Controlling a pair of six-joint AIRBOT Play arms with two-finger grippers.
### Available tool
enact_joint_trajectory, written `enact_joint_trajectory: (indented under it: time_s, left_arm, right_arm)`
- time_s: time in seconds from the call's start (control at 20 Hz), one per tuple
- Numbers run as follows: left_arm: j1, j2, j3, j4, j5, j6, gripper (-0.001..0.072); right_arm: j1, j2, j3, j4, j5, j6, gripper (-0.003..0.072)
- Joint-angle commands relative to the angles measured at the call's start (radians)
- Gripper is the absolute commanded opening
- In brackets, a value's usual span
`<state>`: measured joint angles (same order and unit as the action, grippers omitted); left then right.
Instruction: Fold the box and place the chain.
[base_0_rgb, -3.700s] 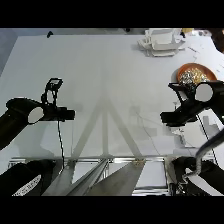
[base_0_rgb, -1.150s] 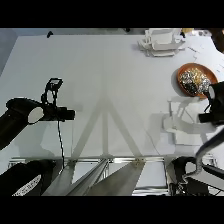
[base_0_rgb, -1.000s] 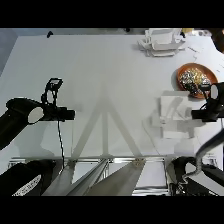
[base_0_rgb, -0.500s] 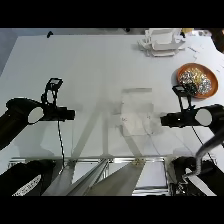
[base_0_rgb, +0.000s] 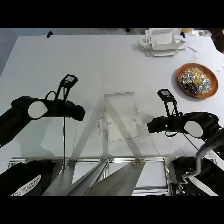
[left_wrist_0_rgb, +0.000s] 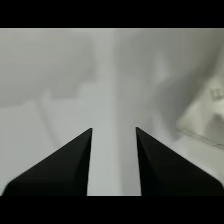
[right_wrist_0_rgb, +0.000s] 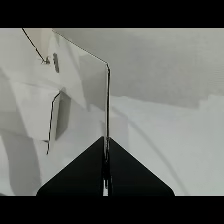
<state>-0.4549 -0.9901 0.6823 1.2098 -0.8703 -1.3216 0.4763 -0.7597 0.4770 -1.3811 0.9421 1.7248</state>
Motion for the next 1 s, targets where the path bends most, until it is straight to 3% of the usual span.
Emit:
enact_joint_trajectory:
  time_s: [0.0,0.1,0.2,0.3,0.4,0.6,0.75,0.8,0.85,0.95]
  left_arm:
    - [0.000,-0.132,0.119,-0.430,-0.029,0.531,0.0372]
    - [0.000,-0.264,0.223,-0.523,-0.129,0.657,0.0413]
    - [0.002,-0.401,0.312,-0.520,-0.240,0.671,0.0525]
    - [0.016,-0.502,0.354,-0.522,-0.306,0.695,0.0589]
    - [0.043,-0.577,0.365,-0.557,-0.339,0.745,0.0597]
    - [0.091,-0.652,0.365,-0.755,-0.376,0.915,0.0596]
    - [0.075,-0.654,0.365,-0.838,-0.383,1.034,0.0547]
    - [0.061,-0.654,0.365,-0.835,-0.383,1.049,0.0482]
    - [0.049,-0.655,0.365,-0.826,-0.383,1.058,0.0371]
    - [0.020,-0.655,0.365,-0.774,-0.382,1.113,0.0337]
  right_arm:
    - [0.016,0.001,-0.001,0.010,-0.003,0.007,0.0015]
    - [0.016,0.001,-0.001,0.010,0.008,0.006,0.0015]
    - [0.016,0.001,-0.001,0.010,0.019,0.006,0.0015]
    - [0.016,0.001,-0.001,0.010,0.019,0.006,0.0015]
    - [0.016,0.001,-0.001,0.012,0.019,0.006,0.0015]
    - [0.016,0.001,-0.001,0.029,0.025,0.006,0.0015]
    - [0.016,0.001,-0.001,0.028,0.039,0.006,0.0015]
    - [0.016,0.001,-0.001,0.028,0.039,0.006,0.0015]
    - [0.016,0.001,-0.001,0.028,0.038,0.006,0.0015]
    - [0.016,0.001,-0.001,0.028,0.037,0.006,0.0015]
